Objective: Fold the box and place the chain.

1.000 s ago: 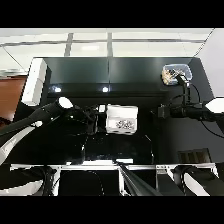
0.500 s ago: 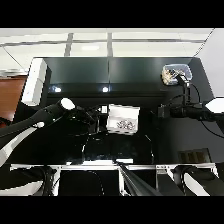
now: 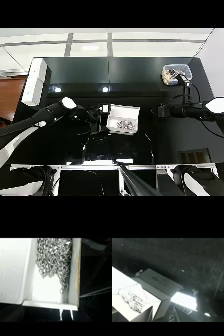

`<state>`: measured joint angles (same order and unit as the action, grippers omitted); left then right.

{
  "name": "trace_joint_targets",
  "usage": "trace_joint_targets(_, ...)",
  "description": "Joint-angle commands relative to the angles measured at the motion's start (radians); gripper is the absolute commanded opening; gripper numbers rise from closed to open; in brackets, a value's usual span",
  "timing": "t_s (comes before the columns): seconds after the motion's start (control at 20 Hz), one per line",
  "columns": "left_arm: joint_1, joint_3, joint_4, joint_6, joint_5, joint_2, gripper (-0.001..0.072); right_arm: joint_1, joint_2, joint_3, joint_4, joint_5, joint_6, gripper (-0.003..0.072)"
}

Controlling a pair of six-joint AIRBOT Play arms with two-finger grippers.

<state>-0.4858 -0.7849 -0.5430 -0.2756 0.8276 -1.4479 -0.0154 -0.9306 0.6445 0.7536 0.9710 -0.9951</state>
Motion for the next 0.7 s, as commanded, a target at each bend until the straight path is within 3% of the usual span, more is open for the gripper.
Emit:
trace_joint_targets(0.0,-0.007,-0.002,0.017,-0.013,0.03,-0.001,0.0701,0.001,-0.001,0.0,0.0,-0.011,0.0,0.0315)
trace_joint_targets(0.2,-0.008,-0.002,-0.024,-0.001,0.071,-0.001,0.0681,0.001,-0.001,0.0,0.0,-0.017,0.0,0.0315)
trace_joint_targets(0.25,-0.008,-0.002,-0.019,0.027,0.064,-0.001,0.0585,0.001,-0.001,0.0,-0.001,-0.027,0.0,0.0315)
trace_joint_targets(0.3,-0.009,-0.002,-0.02,0.043,0.063,-0.001,0.0445,0.009,-0.002,0.0,-0.004,-0.04,0.0,0.0315)
trace_joint_targets(0.35,-0.009,-0.002,-0.02,0.045,0.063,-0.001,0.0404,0.029,-0.003,0.0,-0.013,-0.062,0.0,0.0323)
trace_joint_targets(0.4,-0.009,-0.002,-0.02,0.048,0.062,-0.001,0.0404,0.055,-0.007,0.0,-0.034,-0.079,0.0,0.0595)
trace_joint_targets(0.45,-0.009,-0.002,-0.02,0.048,0.062,-0.001,0.0404,0.09,-0.016,0.0,-0.069,-0.109,0.0,0.072)
trace_joint_targets(0.65,-0.009,-0.002,-0.02,0.048,0.062,-0.001,0.0404,0.208,-0.09,0.014,-0.269,-0.364,0.0,0.072)
